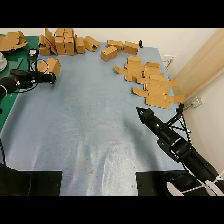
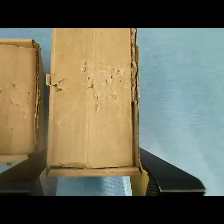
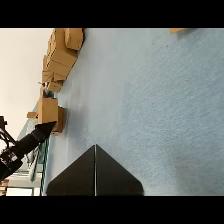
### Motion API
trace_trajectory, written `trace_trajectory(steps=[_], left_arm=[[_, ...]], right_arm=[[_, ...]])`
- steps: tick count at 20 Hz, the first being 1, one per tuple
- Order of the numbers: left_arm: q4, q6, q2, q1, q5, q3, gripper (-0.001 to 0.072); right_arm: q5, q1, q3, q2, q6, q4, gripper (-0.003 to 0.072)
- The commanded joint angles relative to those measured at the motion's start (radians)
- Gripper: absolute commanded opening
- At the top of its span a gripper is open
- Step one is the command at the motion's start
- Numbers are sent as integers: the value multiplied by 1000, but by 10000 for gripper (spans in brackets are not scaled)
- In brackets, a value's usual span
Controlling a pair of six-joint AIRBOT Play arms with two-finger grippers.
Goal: Fold the box.
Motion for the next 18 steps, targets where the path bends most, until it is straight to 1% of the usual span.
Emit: trace_trajectory(steps=[1,8,12,14,18], left_arm=[[0,-15,-57,-1,10,47,520],[4,-14,-72,1,92,47,521],[4,-14,-72,0,73,47,523],[4,-14,-72,0,58,47,551],[4,-14,-71,0,44,47,551]], right_arm=[[0,0,1,1,0,0,2],[0,0,2,1,0,1,2],[0,0,2,1,0,1,2],[0,0,2,1,0,1,2],[1,0,2,1,0,1,2]])
